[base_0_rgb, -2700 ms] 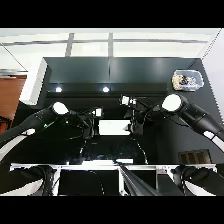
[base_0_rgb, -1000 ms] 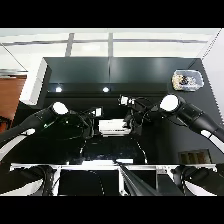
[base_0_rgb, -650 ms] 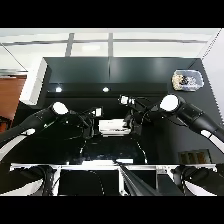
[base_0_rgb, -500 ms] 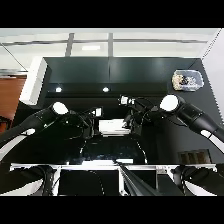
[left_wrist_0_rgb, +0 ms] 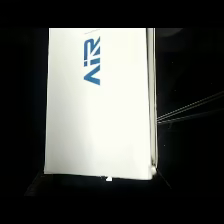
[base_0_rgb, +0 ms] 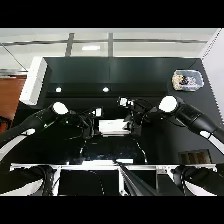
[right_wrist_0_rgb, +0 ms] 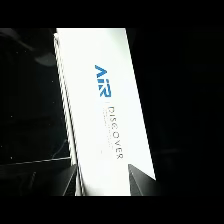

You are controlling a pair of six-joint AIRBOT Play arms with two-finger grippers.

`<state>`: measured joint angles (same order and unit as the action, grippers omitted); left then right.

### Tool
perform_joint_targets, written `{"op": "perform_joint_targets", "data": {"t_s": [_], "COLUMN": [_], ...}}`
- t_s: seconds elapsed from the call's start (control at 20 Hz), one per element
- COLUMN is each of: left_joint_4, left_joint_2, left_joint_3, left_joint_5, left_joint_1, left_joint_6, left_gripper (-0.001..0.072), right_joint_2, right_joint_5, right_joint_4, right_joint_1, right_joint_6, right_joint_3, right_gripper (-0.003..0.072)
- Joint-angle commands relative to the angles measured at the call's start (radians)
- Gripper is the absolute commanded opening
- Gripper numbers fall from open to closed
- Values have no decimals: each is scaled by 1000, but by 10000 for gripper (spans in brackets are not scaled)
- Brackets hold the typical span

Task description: Fold the box and place the chain.

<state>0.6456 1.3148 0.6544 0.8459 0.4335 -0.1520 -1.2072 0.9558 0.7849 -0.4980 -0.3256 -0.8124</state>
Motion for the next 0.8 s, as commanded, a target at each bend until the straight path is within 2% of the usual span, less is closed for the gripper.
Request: {"op": "perform_joint_targets", "data": {"t_s": [0.0,0.55,0.65,0.75], "left_joint_4": [0,0,0,0], "left_joint_2": [-1,-1,-1,-1], "left_joint_3": [0,0,0,0], "left_joint_5": [0,5,3,4], "left_joint_1": [0,0,0,0], "left_joint_6": [0,2,2,2], "left_gripper": [397,397,397,397], "right_joint_2": [0,29,85,157], "right_joint_5": [-13,5,12,18], "right_joint_4": [5,29,43,45], "right_joint_1": [-3,-2,5,37], "right_joint_6": [-8,-40,-127,-328], "right_joint_3": [8,14,-4,-12], "right_gripper": [375,376,376,376]}}
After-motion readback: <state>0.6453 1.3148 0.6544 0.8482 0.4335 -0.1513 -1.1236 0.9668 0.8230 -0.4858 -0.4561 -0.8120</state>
